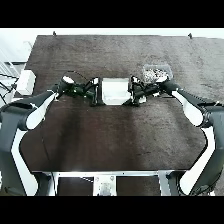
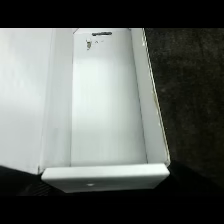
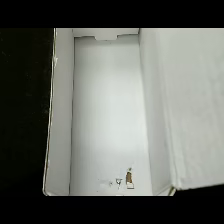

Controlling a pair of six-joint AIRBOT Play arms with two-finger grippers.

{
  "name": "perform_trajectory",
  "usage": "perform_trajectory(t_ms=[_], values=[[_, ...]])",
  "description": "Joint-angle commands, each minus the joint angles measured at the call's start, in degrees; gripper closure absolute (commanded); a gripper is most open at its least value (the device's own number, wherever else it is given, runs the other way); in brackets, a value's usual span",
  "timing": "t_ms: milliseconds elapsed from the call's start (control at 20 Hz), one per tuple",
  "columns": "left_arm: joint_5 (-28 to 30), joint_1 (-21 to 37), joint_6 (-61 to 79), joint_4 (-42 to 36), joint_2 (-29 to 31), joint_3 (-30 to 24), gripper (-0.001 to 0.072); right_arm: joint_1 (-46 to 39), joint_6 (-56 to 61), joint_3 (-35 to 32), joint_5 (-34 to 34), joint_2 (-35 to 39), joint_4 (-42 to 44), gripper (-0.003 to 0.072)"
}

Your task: Fold the box and place the chain.

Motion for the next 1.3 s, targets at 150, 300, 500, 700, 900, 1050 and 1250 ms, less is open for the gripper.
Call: perform_trajectory(t_ms=[150, 300, 500, 700, 900, 1050, 1250], values=[[1.16, -0.33, 0.48, -0.02, -0.09, 0.02, -0.0004, 0.04, -0.02, -0.02, 0.02, 0.02, 0.02, 0.0134], [1.49, -0.33, 0.66, -0.24, -0.09, 0.02, -0.0004, 0.04, -0.02, -0.02, 0.02, 0.02, 0.00, 0.0134], [1.68, -0.76, 0.70, -0.24, -0.11, 0.00, 0.0005, 0.04, -0.02, -0.02, 0.02, 0.02, 0.00, 0.0134], [3.50, -1.11, 0.90, -0.15, -0.11, 0.00, 0.0005, 0.04, -0.02, -0.02, 0.02, 0.02, 0.00, 0.0134], [3.06, -0.96, 0.87, -0.17, -0.11, 0.02, 0.0005, 0.04, -0.02, -0.02, 0.02, 0.02, 0.00, 0.0134], [3.02, -0.96, 0.79, -0.13, -0.11, 0.00, 0.0142, 0.04, -0.02, -0.02, 0.02, 0.02, 0.00, 0.0134], [2.97, -0.96, -0.46, 0.00, -0.28, 0.00, 0.0159, 0.04, -0.02, -0.02, 0.02, 0.02, 0.00, 0.0134]])
